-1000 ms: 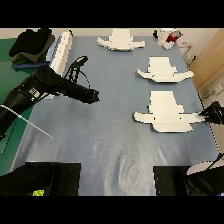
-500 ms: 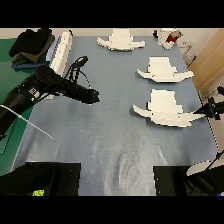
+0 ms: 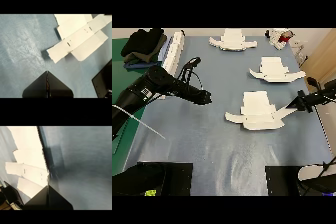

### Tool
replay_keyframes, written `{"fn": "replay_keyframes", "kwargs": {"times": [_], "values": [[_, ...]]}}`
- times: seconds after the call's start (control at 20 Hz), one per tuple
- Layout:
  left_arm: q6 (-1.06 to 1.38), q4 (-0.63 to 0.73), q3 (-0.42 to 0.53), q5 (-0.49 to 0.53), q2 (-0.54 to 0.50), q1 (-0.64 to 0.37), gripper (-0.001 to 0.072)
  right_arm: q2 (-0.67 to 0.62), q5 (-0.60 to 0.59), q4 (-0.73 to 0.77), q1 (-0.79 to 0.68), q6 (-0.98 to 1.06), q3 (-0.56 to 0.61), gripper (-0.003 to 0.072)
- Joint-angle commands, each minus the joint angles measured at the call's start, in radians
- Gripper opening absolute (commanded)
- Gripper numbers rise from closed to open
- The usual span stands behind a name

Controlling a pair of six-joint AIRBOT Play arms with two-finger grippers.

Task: Fold the box.

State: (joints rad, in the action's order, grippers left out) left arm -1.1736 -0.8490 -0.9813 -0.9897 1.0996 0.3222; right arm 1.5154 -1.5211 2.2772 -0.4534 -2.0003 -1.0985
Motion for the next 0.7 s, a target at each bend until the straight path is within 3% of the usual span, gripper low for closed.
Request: {"fn": "replay_keyframes", "kwargs": {"times": [0.0, 0.2, 0.35, 0.4, 0.45, 0.5, 0.65], "values": [[0.014, -0.004, -0.001, -0.060, 0.000, -0.015, 0.0012, -0.208, 0.167, 0.014, 0.143, 0.120, 0.230, 0.0002], [0.041, -0.005, 0.018, -0.197, -0.011, -0.053, 0.0011, -0.442, 0.285, 0.013, 0.296, 0.211, 0.493, 0.0002], [0.053, -0.005, 0.107, -0.218, -0.081, -0.062, 0.0011, -0.600, 0.387, 0.010, 0.395, 0.265, 0.621, 0.0005], [0.059, -0.005, 0.145, -0.213, -0.112, -0.062, 0.0012, -0.629, 0.406, 0.001, 0.420, 0.298, 0.641, 0.0033], [0.059, -0.005, 0.182, -0.206, -0.142, -0.062, 0.0012, -0.639, 0.411, -0.019, 0.439, 0.337, 0.649, 0.0221], [0.059, -0.006, 0.209, -0.206, -0.162, -0.062, 0.0012, -0.634, 0.405, -0.029, 0.446, 0.352, 0.649, 0.0289], [0.059, -0.006, 0.228, -0.214, -0.170, -0.062, 0.0013, -0.578, 0.375, -0.029, 0.447, 0.351, 0.637, 0.0286]]}}
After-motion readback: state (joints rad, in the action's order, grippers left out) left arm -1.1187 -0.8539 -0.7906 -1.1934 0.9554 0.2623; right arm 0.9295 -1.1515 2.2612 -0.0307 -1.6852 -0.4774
